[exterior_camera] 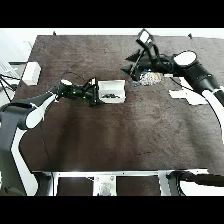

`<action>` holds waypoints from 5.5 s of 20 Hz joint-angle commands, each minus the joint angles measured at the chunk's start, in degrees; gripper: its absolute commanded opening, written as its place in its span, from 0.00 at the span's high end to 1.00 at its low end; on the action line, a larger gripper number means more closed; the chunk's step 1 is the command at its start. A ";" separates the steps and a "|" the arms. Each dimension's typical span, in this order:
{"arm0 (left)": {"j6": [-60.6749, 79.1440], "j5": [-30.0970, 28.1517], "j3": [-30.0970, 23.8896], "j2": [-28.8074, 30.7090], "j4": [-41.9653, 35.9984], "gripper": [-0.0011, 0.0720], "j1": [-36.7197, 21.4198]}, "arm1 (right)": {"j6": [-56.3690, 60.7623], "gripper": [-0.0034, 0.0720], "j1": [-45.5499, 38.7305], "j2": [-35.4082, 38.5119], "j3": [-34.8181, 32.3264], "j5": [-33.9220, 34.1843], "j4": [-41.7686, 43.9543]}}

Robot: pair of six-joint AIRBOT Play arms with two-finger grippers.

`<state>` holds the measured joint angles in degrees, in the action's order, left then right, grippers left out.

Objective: Fold the box and place the chain.

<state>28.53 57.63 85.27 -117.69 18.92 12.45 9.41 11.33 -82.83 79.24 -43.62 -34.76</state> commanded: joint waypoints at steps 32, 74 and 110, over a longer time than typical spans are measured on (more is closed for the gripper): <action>0.00 -0.04 -0.02 0.02 -0.04 0.60 0.00 | 0.42 0.57 2.10 -22.47 12.46 -24.33 -3.34; 0.00 -0.02 -0.02 0.02 -0.04 0.60 0.00 | 3.93 0.72 5.73 -23.67 11.93 -21.20 -10.49; 0.00 -0.02 -0.02 0.02 -0.04 0.60 0.00 | 4.11 0.95 -0.37 -13.57 7.08 -23.19 5.40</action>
<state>28.47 57.60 85.27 -117.69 18.85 12.49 13.43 11.94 -101.49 86.80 -67.24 -33.54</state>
